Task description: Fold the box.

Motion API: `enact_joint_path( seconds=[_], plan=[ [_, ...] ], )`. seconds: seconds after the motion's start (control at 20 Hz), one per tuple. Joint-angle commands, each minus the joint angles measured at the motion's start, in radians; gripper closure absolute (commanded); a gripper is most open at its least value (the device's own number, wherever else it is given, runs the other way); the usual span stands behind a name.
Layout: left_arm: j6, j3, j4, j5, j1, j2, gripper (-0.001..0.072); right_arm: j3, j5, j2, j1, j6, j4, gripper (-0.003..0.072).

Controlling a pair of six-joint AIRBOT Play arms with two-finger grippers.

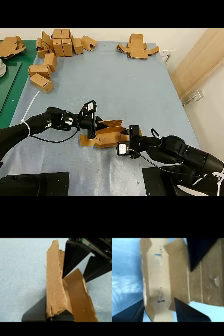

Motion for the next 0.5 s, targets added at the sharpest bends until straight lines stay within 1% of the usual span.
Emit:
enact_joint_path(
  seconds=[0.0,0.25,0.45],
  plan=[
    [0.000,0.000,0.000,0.000,0.000,0.000,0.0695,0.002,0.048,-0.006,-0.026,0.034,-0.011,0.0104],
    [0.000,0.000,0.000,0.000,0.000,0.000,0.0695,0.002,0.038,0.006,-0.027,0.132,-0.035,0.0104],
    [0.000,0.000,0.000,0.000,0.000,0.000,0.0695,0.002,0.042,0.006,-0.074,0.143,-0.039,0.0104]
  ],
)
